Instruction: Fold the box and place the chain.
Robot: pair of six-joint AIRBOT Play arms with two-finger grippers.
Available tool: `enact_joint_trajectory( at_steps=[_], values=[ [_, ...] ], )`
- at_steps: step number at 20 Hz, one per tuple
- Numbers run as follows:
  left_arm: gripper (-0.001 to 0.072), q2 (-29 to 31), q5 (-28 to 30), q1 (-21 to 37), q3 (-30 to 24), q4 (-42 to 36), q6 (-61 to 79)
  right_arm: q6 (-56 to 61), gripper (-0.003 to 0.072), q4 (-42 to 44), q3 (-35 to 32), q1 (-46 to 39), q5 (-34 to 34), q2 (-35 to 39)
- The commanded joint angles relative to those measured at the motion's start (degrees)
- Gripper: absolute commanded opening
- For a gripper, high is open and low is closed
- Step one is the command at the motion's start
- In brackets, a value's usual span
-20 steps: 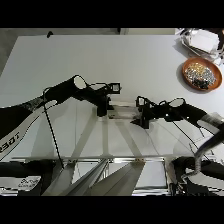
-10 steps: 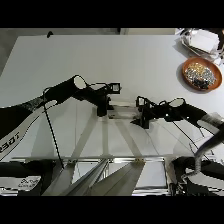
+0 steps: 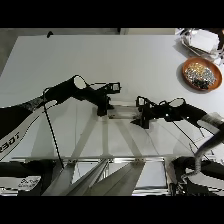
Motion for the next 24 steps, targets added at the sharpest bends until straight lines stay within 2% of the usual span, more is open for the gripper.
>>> enact_joint_trajectory(
  at_steps=[1, 10, 11, 12, 13, 14, 16, 18, 21, 24],
  values=[
    [0.0016, 0.1, 1.4, -0.1, 0.0, -3.3, 0.1, 0.0, 0.0400, 0.0, 0.0, 0.0, 0.0, 0.0],
    [0.0020, 0.1, 0.2, 0.0, 0.0, -4.4, 0.1, 0.0, 0.0400, 0.0, 0.0, 0.0, 0.0, 0.0],
    [0.0087, 0.1, -0.3, 0.0, 0.0, -3.9, 0.2, 0.0, 0.0400, 0.0, 0.0, 0.0, 0.0, 0.0],
    [0.0253, 0.1, -0.4, 0.0, 0.0, -3.5, 0.2, 0.0, 0.0400, 0.0, 0.0, 0.0, 0.0, 0.0],
    [0.0467, 0.1, -0.8, 0.0, 0.0, -3.0, 0.1, 0.0, 0.0400, 0.0, 0.0, 0.0, 0.0, 0.0],
    [0.0580, 0.1, -1.3, 0.1, 0.0, -2.4, -0.3, 0.0, 0.0400, 0.0, 0.0, 0.0, 0.0, 0.0],
    [0.0600, 0.1, -2.3, 0.2, 0.0, 0.5, -1.9, 0.0, 0.0400, 0.0, 0.0, 0.0, 0.0, 0.0],
    [0.0699, 0.5, -3.0, 0.5, 0.0, 5.6, -5.5, 0.0, 0.0400, 0.0, 0.0, 0.0, 0.0, 0.0],
    [0.0696, 3.5, -4.8, 2.6, 0.0, 13.6, -12.6, 0.0, 0.0400, 0.0, 0.0, 0.0, 0.0, 0.0],
    [0.0691, 6.7, -9.0, 5.8, 0.0, 14.5, -13.6, 0.0, 0.0400, 0.0, 0.0, 0.0, 0.0, 0.0]
  ],
)
